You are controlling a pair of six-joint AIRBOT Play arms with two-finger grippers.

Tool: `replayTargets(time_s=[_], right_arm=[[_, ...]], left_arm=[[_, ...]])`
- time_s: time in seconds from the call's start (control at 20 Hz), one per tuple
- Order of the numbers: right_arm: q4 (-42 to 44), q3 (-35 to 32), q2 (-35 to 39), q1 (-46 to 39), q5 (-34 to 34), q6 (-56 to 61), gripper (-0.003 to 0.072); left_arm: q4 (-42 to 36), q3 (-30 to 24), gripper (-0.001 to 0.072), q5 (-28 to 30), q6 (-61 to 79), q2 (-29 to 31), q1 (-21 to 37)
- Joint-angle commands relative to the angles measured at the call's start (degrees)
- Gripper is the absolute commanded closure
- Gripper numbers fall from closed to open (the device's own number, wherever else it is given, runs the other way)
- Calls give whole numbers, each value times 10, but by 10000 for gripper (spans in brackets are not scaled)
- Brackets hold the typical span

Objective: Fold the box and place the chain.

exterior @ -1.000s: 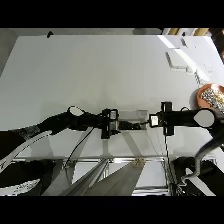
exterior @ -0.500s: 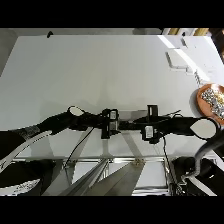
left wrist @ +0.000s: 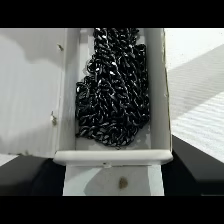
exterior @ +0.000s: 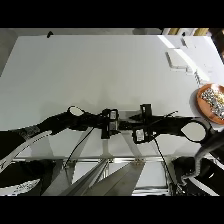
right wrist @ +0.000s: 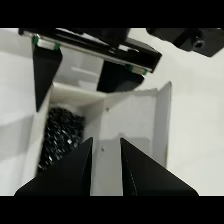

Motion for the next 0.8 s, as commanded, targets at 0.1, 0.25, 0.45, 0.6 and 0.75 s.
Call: replayTargets(time_s=[0.1, 0.25, 0.45, 0.6, 0.75], right_arm=[[-191, 7, 64, -42, 31, 81, 487], [-190, 6, 65, -140, 115, 81, 487], [-192, 5, 35, -266, 152, 69, 487], [-192, 5, -20, -313, 150, 36, 487], [-187, 5, -88, -314, 136, 11, 487]], left_arm=[[0, 0, 504, 0, 0, 0, 0], [0, 0, 504, 0, 0, 0, 0], [0, 0, 504, 0, 0, 0, 0], [0, 0, 504, 0, 0, 0, 0], [0, 0, 504, 0, 0, 0, 0]])
